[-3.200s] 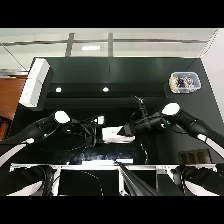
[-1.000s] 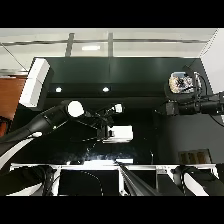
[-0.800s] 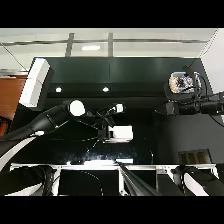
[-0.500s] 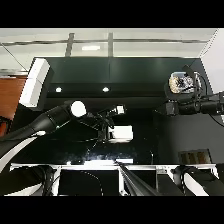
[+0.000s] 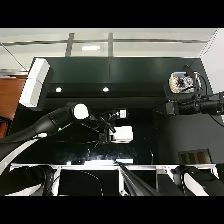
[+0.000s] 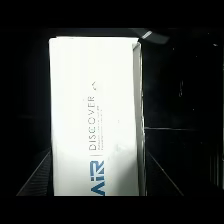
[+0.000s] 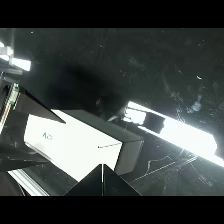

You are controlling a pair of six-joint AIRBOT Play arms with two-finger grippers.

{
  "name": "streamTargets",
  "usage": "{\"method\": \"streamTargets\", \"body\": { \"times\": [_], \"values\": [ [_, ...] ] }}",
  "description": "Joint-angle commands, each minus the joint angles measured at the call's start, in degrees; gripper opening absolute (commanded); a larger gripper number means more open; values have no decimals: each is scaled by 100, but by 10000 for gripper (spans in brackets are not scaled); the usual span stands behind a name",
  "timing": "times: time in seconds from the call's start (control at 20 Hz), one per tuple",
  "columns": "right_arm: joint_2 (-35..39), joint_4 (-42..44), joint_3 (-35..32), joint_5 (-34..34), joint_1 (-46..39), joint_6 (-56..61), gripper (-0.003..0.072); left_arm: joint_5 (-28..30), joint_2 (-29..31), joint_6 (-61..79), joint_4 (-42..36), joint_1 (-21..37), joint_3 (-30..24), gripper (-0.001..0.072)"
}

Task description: Fold the box and place the chain.

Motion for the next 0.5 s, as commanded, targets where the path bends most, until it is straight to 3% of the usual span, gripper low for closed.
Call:
{"method": "streamTargets", "body": {
  "times": [0.0,0.45],
  "values": [
    [4,-2,7,-17,0,2,15,9,-4,2,2,-33,7,713],
    [2,-4,7,-42,0,2,15,50,-9,-278,68,-155,7,716]
  ]
}}
